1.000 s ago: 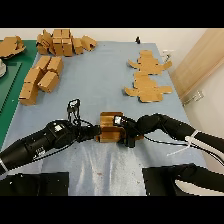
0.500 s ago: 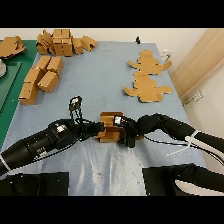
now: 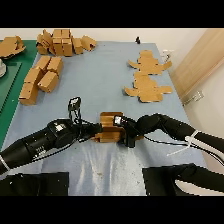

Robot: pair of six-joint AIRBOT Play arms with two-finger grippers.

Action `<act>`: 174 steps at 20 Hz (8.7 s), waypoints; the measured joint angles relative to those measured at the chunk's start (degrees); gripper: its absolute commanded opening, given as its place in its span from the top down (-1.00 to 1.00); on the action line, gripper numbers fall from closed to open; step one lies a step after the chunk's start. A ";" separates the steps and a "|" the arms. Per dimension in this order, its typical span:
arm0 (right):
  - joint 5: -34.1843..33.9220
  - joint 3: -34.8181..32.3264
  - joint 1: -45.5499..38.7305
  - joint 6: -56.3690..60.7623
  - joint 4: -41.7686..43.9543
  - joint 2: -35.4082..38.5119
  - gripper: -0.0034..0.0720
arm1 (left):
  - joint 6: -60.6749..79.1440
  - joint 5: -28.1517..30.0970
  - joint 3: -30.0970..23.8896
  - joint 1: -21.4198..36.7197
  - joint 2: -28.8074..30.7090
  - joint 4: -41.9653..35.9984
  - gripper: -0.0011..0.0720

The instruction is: Fold the box.

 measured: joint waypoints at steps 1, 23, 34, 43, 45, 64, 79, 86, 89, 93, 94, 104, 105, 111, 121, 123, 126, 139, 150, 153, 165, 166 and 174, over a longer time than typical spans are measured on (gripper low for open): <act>0.00 0.00 0.00 0.00 -0.02 0.00 -0.68 | 0.17 -2.05 0.00 1.11 0.07 0.00 0.94; 0.00 0.00 0.00 -0.04 -0.04 0.00 -0.68 | 15.06 -6.25 0.13 6.08 -8.37 -15.19 0.94; 0.00 0.00 0.00 0.00 -0.02 0.00 -0.68 | 17.97 -5.44 1.86 5.46 -4.37 -16.96 0.94; 0.02 0.00 0.00 0.00 0.00 0.00 -0.67 | 18.91 -0.22 1.86 3.85 -4.28 -17.90 0.51; 0.00 0.00 0.00 0.00 0.00 0.00 -0.68 | 18.95 0.09 1.86 3.82 -4.28 -18.05 0.07; 0.04 0.00 0.00 0.00 0.04 0.00 -0.68 | 19.12 -3.91 3.17 7.39 -3.89 -18.49 0.10; 0.15 0.00 0.00 0.00 0.09 -0.04 -0.67 | 26.47 -1.01 3.41 5.49 -4.57 -25.81 -0.84; 0.17 0.00 0.00 -0.02 0.35 -0.04 -0.68 | 26.77 -0.98 3.41 5.42 -6.51 -26.32 -0.84; 0.17 0.00 0.00 0.00 0.37 -0.04 -0.68 | 26.80 -0.98 3.54 5.42 -7.43 -26.43 -0.72; 0.17 0.00 0.00 -0.02 0.39 -0.04 -0.68 | 27.39 -2.73 5.46 5.33 -9.68 -26.18 -0.48; 0.17 0.00 0.00 0.00 0.39 -0.04 -0.68 | 27.58 -3.41 6.12 5.38 -10.23 -25.75 -0.48; 0.15 0.00 0.00 0.02 0.55 -0.04 -0.68 | 27.87 -9.99 11.13 3.52 -15.41 -22.21 -0.49; 0.15 0.00 0.00 0.00 0.52 -0.04 -0.68 | 27.85 -9.99 11.39 3.41 -15.58 -21.92 -0.49; 0.09 0.00 0.00 0.00 0.50 -0.04 -0.68 | 27.67 -8.04 11.80 2.91 -16.11 -21.90 -0.49; 0.07 0.00 0.00 0.00 0.35 -0.04 -0.67 | 28.30 -6.40 11.87 2.95 -16.13 -22.08 -0.90; 0.07 0.00 0.00 0.00 0.35 -0.04 -0.68 | 28.94 -6.86 11.87 2.95 -16.13 -21.97 -0.90; 0.07 0.00 0.00 0.00 0.37 -0.04 -0.68 | 29.42 -7.91 11.87 2.95 -15.93 -21.88 -0.90; 0.07 0.00 0.00 0.00 0.44 -0.04 -0.68 | 29.99 -15.04 11.93 5.97 -7.67 -18.88 -0.90; 0.13 0.00 0.00 0.00 0.44 -0.04 -0.68 | 30.03 -14.01 11.58 8.28 -8.85 -17.18 -0.86; 0.15 0.00 0.00 0.00 0.44 -0.04 -0.68 | 31.58 -13.18 11.58 8.35 -10.93 -19.17 -0.81; 0.17 0.00 0.00 0.00 0.44 -0.04 -0.68 | 32.96 -13.29 11.56 7.13 -15.08 -19.67 -0.81; 0.20 0.00 0.00 -0.02 0.44 -0.04 -0.67 | 32.94 -12.83 11.61 6.78 -15.15 -19.65 -0.81; 0.17 -0.02 0.00 0.00 0.76 -0.04 -0.68 | 30.25 -12.74 12.72 4.59 -15.30 -17.33 -0.81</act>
